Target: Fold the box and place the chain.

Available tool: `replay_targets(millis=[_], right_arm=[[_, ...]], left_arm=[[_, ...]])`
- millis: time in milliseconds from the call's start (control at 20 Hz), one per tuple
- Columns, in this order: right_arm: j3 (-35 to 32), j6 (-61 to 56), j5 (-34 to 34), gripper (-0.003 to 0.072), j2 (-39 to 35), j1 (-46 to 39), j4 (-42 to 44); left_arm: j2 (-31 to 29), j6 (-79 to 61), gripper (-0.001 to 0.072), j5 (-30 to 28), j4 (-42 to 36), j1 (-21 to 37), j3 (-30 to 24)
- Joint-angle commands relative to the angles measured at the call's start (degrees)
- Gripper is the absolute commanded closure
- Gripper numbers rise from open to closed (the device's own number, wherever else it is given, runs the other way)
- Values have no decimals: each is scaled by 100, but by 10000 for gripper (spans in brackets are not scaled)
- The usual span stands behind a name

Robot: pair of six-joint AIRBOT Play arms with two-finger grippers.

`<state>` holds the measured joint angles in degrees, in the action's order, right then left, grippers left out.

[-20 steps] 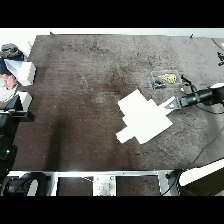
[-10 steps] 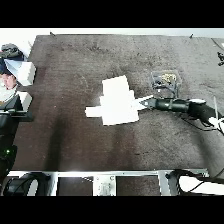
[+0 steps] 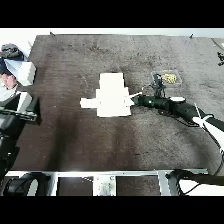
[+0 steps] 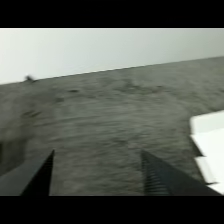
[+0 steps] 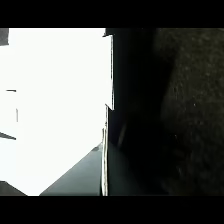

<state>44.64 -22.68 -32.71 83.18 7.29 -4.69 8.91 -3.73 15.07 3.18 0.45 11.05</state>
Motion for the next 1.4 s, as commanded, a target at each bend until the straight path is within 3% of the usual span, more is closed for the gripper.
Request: replay_targets(millis=[0,100,450,850,1050,1350], right_arm=[[192,127,-66,675,201,74,72],[190,122,-57,674,201,79,116],[190,-157,-151,675,221,136,153],[190,258,-144,675,424,140,535],[190,590,-258,675,420,140,638],[151,1058,-400,675,350,140,1008]], left_arm=[[323,-315,183,973,-74,2,326],[1027,-315,183,1217,-85,0,739],[4319,-11,183,2640,-50,0,2726],[7849,2562,165,4400,1403,-57,5984],[8946,3521,164,4605,2570,-426,7412],[10017,4238,163,5156,2638,-470,8540]])
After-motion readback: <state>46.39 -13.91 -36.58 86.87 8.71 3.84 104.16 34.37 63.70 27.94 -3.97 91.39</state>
